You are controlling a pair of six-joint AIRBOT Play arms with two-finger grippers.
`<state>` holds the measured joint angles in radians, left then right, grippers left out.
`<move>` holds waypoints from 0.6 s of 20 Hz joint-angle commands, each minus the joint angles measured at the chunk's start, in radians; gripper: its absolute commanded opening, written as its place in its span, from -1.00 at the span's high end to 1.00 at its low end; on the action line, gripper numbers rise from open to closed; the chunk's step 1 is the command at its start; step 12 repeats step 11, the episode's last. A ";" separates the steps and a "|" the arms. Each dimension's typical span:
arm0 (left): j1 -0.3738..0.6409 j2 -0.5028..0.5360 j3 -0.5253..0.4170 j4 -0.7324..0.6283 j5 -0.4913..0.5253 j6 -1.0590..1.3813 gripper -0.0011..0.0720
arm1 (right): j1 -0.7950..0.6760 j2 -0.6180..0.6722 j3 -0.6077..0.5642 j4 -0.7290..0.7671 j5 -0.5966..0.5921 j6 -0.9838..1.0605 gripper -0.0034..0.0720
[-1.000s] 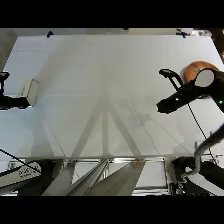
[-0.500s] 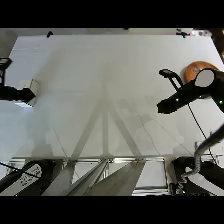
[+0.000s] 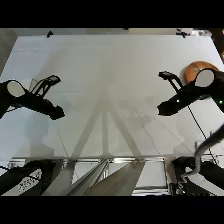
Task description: Fold the box and place the chain.
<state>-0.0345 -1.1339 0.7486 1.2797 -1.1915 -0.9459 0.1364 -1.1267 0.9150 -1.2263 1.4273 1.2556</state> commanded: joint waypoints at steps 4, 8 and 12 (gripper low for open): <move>-0.041 -0.003 -0.013 -0.015 -0.011 0.000 -0.43 | 0.000 -0.001 0.000 0.000 -0.006 0.000 0.88; -0.041 -0.004 -0.013 -0.015 -0.011 0.000 -0.43 | 0.000 -0.001 0.000 0.000 -0.003 0.000 0.88; -0.041 -0.004 -0.013 -0.015 -0.011 0.000 -0.43 | 0.000 -0.001 0.000 0.001 -0.002 0.001 0.88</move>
